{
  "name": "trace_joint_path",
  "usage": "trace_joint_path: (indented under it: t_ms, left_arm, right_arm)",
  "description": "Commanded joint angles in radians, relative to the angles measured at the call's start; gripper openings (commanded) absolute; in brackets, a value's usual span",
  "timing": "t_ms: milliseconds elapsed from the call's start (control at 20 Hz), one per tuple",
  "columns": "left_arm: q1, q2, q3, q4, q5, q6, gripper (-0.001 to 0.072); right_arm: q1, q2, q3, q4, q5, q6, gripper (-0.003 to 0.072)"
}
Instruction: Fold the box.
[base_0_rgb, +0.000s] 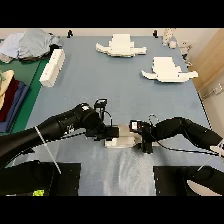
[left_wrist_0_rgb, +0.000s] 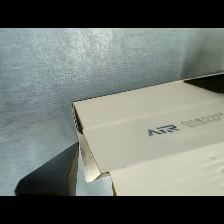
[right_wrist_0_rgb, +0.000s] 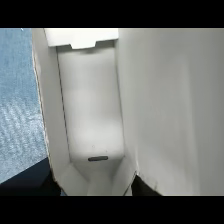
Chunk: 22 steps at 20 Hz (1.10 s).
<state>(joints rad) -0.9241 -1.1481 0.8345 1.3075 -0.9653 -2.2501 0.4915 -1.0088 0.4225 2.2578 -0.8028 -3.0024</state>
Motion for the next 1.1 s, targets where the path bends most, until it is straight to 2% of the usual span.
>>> trace_joint_path:
  t_ms: [0, 300, 550, 700, 750, 800, 850, 1050]
  left_arm:
    - [-0.040, -0.043, 0.059, 0.090, -0.051, -0.111, 0.0304]
    - [-0.102, -0.164, 0.154, 0.161, -0.165, -0.153, 0.0303]
    - [-0.131, -0.249, 0.200, 0.183, -0.172, -0.172, 0.0302]
    - [-0.131, -0.264, 0.200, 0.182, -0.170, -0.179, 0.0301]
    - [-0.131, -0.264, 0.200, 0.182, -0.171, -0.186, 0.0263]
    - [-0.131, -0.264, 0.200, 0.183, -0.171, -0.185, 0.0097]
    - [-0.132, -0.264, 0.200, 0.183, -0.167, -0.185, 0.0013]
    - [-0.132, -0.264, 0.200, 0.185, -0.171, -0.185, 0.0012]
  right_arm:
    - [0.001, 0.000, 0.000, 0.000, 0.000, 0.000, 0.0519]
    - [0.001, 0.000, 0.000, 0.000, 0.000, 0.000, 0.0519]
    - [0.001, 0.000, 0.000, 0.000, 0.000, 0.000, 0.0519]
    - [0.001, 0.000, 0.000, 0.000, 0.000, 0.000, 0.0519]
    - [0.001, 0.000, 0.000, 0.000, 0.000, 0.000, 0.0519]
    - [0.001, 0.000, 0.000, 0.000, 0.000, 0.000, 0.0519]
    - [0.001, 0.000, 0.000, 0.000, 0.000, 0.000, 0.0519]
    - [0.001, 0.000, 0.000, 0.000, 0.000, 0.000, 0.0519]
